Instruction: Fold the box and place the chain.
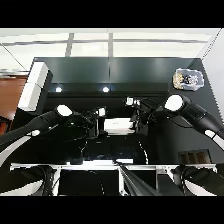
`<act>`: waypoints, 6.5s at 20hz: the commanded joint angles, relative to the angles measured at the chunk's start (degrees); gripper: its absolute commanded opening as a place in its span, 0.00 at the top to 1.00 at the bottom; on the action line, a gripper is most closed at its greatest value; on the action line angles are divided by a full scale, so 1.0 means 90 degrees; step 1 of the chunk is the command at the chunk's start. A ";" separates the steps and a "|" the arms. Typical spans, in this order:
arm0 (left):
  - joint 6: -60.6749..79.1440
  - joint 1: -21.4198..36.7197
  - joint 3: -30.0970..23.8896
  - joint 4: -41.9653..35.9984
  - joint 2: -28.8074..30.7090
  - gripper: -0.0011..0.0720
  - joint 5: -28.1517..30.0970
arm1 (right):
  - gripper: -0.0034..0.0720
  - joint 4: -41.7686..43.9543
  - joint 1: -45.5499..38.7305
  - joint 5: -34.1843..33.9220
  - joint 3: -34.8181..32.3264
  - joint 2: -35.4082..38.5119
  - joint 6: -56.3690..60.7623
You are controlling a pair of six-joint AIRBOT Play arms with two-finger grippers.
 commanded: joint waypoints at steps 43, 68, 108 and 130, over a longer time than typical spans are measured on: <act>0.0000 -0.0005 0.0005 0.0000 -0.0002 0.61 0.0002 | 0.94 0.2132 -0.0369 -0.0816 -0.0869 -0.0345 0.4940; 0.0000 -0.0002 0.0005 0.0000 -0.0002 0.61 0.0005 | 0.94 -0.3043 -0.1848 -0.0809 0.0270 0.1647 0.6450; -0.4107 -0.1251 0.3082 0.1583 -0.1421 0.01 -0.2028 | 0.94 -0.2482 -0.1851 -0.1625 -0.0080 0.1647 0.7169; -0.4112 -0.2161 0.3303 0.4012 -0.1554 0.07 -0.1141 | 0.94 -0.2482 -0.1851 -0.1610 -0.0080 0.1647 0.7220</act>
